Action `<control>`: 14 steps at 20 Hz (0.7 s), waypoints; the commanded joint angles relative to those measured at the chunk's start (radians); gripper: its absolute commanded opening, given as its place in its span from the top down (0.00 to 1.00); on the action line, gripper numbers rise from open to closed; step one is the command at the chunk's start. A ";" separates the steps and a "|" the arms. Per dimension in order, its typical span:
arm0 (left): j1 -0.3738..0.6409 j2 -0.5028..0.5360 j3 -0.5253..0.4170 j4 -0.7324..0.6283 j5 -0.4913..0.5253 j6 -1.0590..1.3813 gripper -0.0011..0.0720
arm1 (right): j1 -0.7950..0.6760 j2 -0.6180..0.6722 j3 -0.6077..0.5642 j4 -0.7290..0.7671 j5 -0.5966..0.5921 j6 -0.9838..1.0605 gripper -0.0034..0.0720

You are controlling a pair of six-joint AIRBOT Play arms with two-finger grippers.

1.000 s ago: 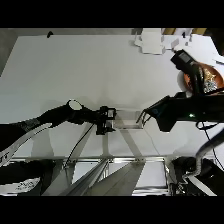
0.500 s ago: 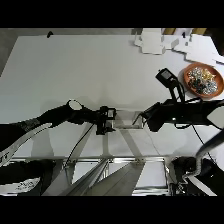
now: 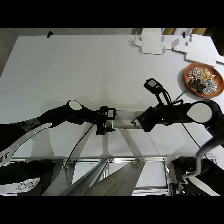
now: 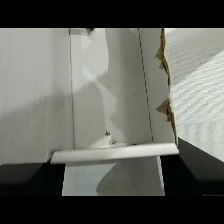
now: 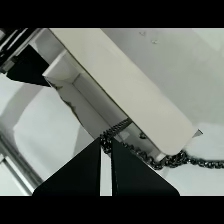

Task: Fold the box and place the chain.

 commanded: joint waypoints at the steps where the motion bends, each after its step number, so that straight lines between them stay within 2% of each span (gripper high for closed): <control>1: 0.000 0.001 0.000 0.000 0.000 0.000 0.78 | 0.001 -0.050 -0.005 0.006 -0.016 -0.012 0.92; 2: 0.000 0.001 0.000 0.000 0.000 0.000 0.78 | 0.001 -0.051 -0.004 0.006 -0.016 -0.011 0.91; 5: 0.000 0.001 0.000 0.000 0.000 0.000 0.78 | 0.001 -0.051 -0.003 0.009 -0.014 -0.011 0.64; 6: 0.000 0.001 0.000 0.000 0.000 0.000 0.78 | 0.001 -0.051 0.002 0.018 0.000 -0.006 0.62; 10: 0.000 0.001 0.000 0.000 0.000 0.000 0.78 | 0.000 -0.048 0.107 0.000 0.118 0.044 0.62; 14: 0.000 0.001 0.000 0.000 0.000 0.000 0.78 | 0.000 -0.047 0.245 -0.211 0.158 0.163 0.62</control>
